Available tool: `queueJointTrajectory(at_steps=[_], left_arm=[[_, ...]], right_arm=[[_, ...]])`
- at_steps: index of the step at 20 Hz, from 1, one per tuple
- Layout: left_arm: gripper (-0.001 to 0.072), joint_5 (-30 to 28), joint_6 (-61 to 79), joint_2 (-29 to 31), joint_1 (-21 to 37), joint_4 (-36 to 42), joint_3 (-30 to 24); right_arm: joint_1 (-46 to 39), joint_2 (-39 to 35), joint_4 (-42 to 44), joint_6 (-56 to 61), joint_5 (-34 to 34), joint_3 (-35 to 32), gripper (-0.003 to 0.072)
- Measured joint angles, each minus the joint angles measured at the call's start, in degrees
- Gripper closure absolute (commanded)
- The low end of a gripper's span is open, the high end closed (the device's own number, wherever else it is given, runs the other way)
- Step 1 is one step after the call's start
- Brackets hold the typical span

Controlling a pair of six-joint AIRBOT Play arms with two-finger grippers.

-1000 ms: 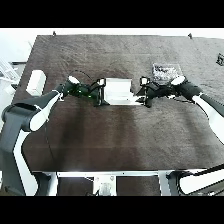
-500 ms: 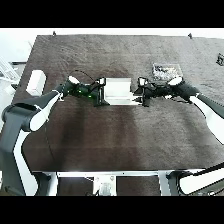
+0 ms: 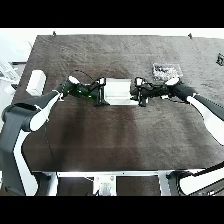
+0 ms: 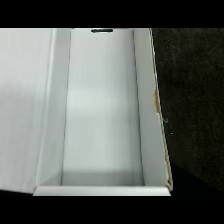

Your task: Fold the box and place the chain.

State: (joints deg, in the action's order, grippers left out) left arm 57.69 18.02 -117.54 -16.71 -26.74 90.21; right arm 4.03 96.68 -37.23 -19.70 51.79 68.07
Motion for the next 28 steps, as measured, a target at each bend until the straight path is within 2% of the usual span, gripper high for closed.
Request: queueJointTrajectory(at_steps=[17, 19, 22, 28], left_arm=[[0.0351, -0.02, -0.02, 0.02, 0.02, 0.04, 0.00], [0.0351, -0.07, -0.09, 0.02, 0.02, 0.07, 0.00], [0.0351, -0.09, -0.02, 0.02, 0.00, 0.04, 0.00], [0.0351, -0.09, -0.02, 0.02, 0.00, 0.04, 0.00]], right_arm=[[3.72, 2.99, 4.98, -5.16, -2.51, 0.00, 0.0400], [3.74, 3.10, 5.99, -6.01, -2.51, 0.00, 0.0324], [3.74, 3.30, 6.69, -6.47, -2.54, 0.00, 0.0123], [3.74, 3.37, 6.91, -6.88, -2.64, 0.00, 0.0114]])
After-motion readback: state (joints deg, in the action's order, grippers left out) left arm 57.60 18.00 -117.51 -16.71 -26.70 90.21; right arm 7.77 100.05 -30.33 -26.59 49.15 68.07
